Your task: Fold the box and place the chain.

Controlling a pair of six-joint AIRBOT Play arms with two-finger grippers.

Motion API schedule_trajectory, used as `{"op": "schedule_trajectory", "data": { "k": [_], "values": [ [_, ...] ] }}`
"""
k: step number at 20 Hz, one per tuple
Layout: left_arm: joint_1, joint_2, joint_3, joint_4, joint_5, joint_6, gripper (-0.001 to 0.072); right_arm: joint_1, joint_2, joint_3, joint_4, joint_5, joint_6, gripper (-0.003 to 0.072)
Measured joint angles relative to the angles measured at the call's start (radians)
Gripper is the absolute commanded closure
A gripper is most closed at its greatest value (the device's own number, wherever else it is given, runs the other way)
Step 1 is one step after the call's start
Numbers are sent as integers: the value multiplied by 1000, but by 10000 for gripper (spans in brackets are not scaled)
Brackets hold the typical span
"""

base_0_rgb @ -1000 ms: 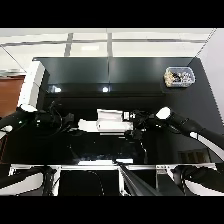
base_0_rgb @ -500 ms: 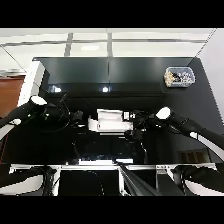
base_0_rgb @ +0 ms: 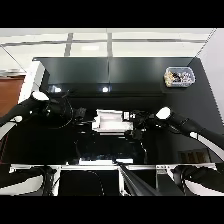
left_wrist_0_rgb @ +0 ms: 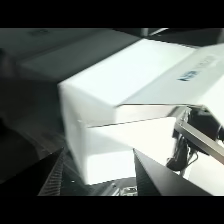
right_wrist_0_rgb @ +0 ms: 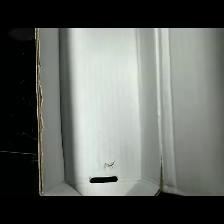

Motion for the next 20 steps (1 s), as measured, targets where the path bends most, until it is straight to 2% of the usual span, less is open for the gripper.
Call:
{"op": "schedule_trajectory", "data": {
  "k": [2,3,12,16,18,20],
  "values": [
    [-31,0,22,-3,-7,-6,239,0,0,0,0,0,0,560],
    [-47,0,34,2,-9,-18,310,0,0,0,0,0,0,560],
    [-176,0,126,169,6,-174,313,0,0,0,0,0,0,560],
    [-232,0,141,243,58,-281,316,0,0,0,0,0,0,560],
    [-258,0,144,267,86,-322,363,0,0,0,0,0,0,560],
    [-281,0,145,295,113,-360,362,0,0,0,0,0,0,560]
  ]
}}
